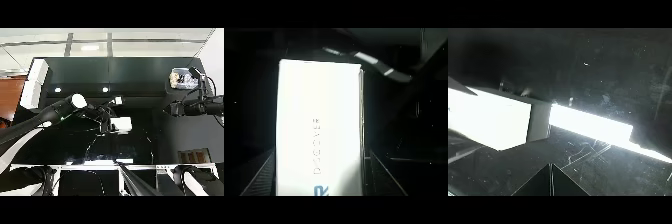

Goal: Fold the box and place the chain.

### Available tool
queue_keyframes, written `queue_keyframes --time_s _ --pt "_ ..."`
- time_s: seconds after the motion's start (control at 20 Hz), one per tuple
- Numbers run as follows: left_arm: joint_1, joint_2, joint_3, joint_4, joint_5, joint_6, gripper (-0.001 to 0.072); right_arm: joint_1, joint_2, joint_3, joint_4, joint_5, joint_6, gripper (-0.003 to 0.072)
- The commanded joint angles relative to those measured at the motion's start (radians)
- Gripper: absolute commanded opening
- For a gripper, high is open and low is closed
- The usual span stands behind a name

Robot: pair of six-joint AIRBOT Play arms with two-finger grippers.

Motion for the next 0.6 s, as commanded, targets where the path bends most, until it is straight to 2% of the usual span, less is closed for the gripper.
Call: queue_keyframes --time_s 0.0,0.15,0.25,0.3,0.35,0.4,0.45,0.55 --pt "-0.048 -0.001 0.001 0.104 0.034 0.004 0.0709 0.0 0.001 0.0 0.0 0.0 0.0 0.0011" --pt "-0.069 -0.011 0.0 0.16 0.117 -0.103 0.0709 0.0 0.001 0.0 0.0 -0.006 0.0 0.0011" --pt "-0.078 -0.017 0.0 0.2 0.129 -0.241 0.0703 0.0 0.001 0.0 0.0 -0.008 0.0 0.0011" --pt "-0.079 -0.01 0.001 0.216 0.116 -0.301 0.0584 0.0 0.001 0.0 0.0 -0.007 0.0 0.0011" --pt "-0.077 0.004 0.001 0.238 0.097 -0.37 0.0429 0.0 0.001 0.0 0.0 -0.007 0.0 0.0011" --pt "-0.074 0.028 0.001 0.282 0.075 -0.444 0.0393 0.0 0.001 0.0 0.0 -0.007 0.0 0.0011" --pt "-0.068 0.058 0.001 0.336 0.045 -0.517 0.0392 0.0 0.001 0.0 0.0 -0.007 0.0 0.0011" --pt "-0.029 0.143 0.001 0.522 -0.055 -0.699 0.0358 0.0 0.001 0.0 0.0 -0.006 0.0 0.0011"
